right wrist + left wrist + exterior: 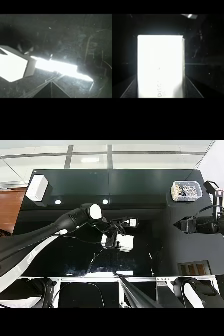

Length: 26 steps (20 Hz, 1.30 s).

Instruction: Fold the box and place the chain.

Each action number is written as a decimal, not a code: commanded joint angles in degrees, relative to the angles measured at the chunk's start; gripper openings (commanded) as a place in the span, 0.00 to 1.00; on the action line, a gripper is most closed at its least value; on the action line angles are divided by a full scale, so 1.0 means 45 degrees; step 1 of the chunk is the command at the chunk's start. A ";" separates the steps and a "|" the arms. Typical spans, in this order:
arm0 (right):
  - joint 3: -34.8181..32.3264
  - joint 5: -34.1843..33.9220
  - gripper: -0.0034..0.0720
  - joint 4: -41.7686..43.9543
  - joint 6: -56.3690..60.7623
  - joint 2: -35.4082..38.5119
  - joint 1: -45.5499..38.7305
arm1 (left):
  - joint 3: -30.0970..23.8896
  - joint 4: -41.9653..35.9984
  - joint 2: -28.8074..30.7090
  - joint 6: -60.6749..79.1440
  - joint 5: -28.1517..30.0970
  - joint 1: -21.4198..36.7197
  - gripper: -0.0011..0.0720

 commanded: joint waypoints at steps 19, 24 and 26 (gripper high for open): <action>0.0015 -0.0534 0.06 -0.0024 0.0015 0.0005 0.0000 | 0.0253 0.6693 0.1515 -1.1463 -0.4158 1.1332 0.56; 0.0015 -0.0641 0.06 0.0010 0.0272 -0.0005 0.0000 | 0.0554 0.6713 0.1515 -1.1686 -0.2443 1.5504 0.56; 0.0015 -0.0563 0.06 0.0034 0.0962 -0.0005 0.0000 | 0.0748 0.6703 0.1477 -1.0666 -0.0991 1.5892 0.56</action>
